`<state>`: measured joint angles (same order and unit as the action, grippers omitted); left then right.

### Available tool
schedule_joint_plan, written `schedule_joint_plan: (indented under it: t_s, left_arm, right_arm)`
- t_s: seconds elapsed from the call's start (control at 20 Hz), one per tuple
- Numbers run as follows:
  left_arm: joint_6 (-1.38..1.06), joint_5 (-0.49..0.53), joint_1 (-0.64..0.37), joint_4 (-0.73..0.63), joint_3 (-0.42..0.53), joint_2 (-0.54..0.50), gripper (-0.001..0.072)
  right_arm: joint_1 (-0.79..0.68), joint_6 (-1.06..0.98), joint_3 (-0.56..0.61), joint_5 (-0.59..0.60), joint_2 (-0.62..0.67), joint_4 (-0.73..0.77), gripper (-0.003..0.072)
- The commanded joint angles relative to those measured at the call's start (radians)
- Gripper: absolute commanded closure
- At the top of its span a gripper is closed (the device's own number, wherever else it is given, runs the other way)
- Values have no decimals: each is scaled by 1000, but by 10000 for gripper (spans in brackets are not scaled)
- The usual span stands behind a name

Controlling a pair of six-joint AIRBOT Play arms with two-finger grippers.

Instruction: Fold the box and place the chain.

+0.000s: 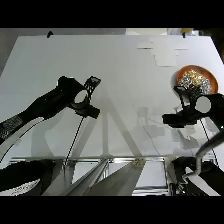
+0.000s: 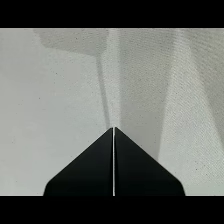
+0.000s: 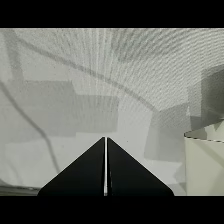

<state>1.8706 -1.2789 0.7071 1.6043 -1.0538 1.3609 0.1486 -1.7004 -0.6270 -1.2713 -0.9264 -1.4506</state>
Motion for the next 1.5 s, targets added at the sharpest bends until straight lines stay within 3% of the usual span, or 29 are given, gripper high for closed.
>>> schedule_joint_plan:
  t_s: [0.0, 0.4, 0.6, 0.7, 0.95, 1.0, 1.05, 1.1, 1.25, 1.45]
  left_arm:
    - [0, 0, -1, 0, 0, 1, 700]
    - [0, 0, -1, 0, 0, 1, 700]
    - [0, 0, -1, 0, 0, 1, 700]
    - [0, 0, -1, 0, 0, 1, 700]
    - [0, 0, -1, 0, 0, 1, 700]
    - [0, 0, -1, 0, 0, 1, 700]
    - [0, 0, -1, 0, 0, 1, 700]
    - [0, 0, -1, 0, 0, 1, 700]
    - [0, 0, -1, 0, 0, 1, 700]
    - [0, 0, -1, 0, 0, 1, 700]
  right_arm:
    - [0, 0, 0, 0, 1, 0, 669]
    - [0, 0, 0, 8, 1, 0, 669]
    - [-1, 12, 0, 106, 1, -19, 668]
    - [-2, 27, -25, 164, 1, -127, 668]
    - [-211, 54, -202, 81, 2, -541, 668]
    - [-290, 153, -202, 77, -2, -560, 539]
    - [-367, 232, -202, 71, -13, -558, 300]
    - [-447, 281, -202, 68, -35, -563, 212]
    - [-600, 307, -202, 63, -132, -564, 210]
    - [-602, 359, -202, 48, -269, -617, 210]
